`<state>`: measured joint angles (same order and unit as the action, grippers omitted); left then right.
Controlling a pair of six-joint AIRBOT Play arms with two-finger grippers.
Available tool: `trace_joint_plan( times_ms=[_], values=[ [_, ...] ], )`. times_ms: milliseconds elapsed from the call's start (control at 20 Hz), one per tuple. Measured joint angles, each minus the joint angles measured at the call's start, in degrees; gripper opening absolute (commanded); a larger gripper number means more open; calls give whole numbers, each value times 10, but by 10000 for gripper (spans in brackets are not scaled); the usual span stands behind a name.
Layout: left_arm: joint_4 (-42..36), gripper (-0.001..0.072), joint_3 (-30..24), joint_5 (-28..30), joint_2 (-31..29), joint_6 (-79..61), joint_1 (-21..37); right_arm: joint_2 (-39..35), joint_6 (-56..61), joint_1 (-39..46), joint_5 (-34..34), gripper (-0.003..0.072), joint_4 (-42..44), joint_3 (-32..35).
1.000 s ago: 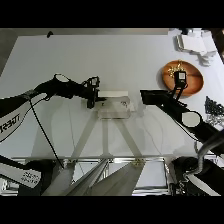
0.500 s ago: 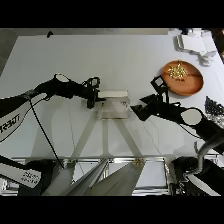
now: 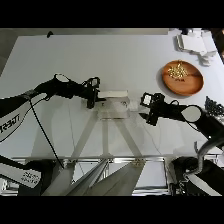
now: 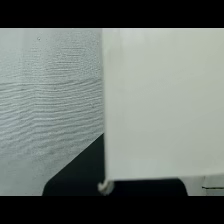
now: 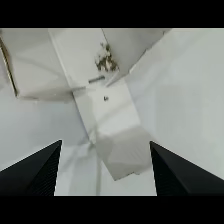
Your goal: Fold the box and place the chain.
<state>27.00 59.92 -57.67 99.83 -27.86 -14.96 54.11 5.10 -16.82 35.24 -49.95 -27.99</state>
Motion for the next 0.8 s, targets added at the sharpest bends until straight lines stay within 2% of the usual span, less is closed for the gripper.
trace_joint_plan(
  times_ms=[50,200,400,600,800],
  values=[
    [0,9,0,0,0,0,0,19,-46,20,27,704,17,-7],
    [0,9,0,0,0,0,0,84,-169,55,96,712,89,-34],
    [0,9,0,0,0,0,0,161,-256,63,120,712,162,-53],
    [0,9,0,0,0,0,0,190,-285,31,99,712,208,-58],
    [0,9,0,0,0,0,0,198,-248,-8,48,712,225,-58]
  ],
)
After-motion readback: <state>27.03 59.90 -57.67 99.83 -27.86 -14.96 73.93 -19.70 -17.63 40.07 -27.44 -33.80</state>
